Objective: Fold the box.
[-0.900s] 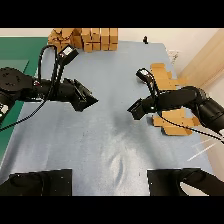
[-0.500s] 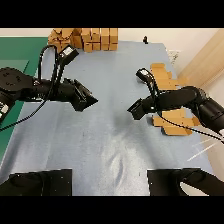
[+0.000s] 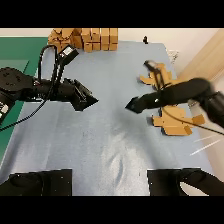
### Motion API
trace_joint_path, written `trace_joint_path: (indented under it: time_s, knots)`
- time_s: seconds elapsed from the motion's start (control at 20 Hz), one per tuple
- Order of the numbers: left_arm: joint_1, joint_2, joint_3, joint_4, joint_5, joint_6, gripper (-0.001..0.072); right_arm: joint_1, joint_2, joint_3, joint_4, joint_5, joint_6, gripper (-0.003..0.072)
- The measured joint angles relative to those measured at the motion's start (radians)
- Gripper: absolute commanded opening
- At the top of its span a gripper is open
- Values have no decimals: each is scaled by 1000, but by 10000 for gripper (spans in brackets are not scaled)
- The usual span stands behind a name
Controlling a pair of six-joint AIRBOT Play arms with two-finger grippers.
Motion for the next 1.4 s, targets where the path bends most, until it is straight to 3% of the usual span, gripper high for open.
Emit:
trace_joint_path:
  time_s: [0.15,0.35,0.55,0.7,0.95,1.25,1.3,1.4]
  knots:
    - [-2,0,0,-3,3,0,472,-129,19,150,-113,-148,93,466]
    - [-2,0,0,-3,37,-58,473,-456,14,266,-347,-315,163,467]
    - [-1,0,0,-3,82,-130,472,-800,-102,289,-421,-351,140,466]
    - [-1,0,0,-3,90,-157,473,-962,-227,295,-401,-351,55,466]
    - [-1,0,0,0,94,-183,473,-1075,-415,298,-325,-332,-225,493]
    - [-1,0,0,0,95,-209,473,-1109,-573,301,-285,-314,-463,491]
    - [-1,0,0,0,94,-211,473,-1110,-589,301,-284,-309,-481,481]
    - [-1,0,0,0,94,-221,472,-1113,-609,301,-284,-298,-503,354]
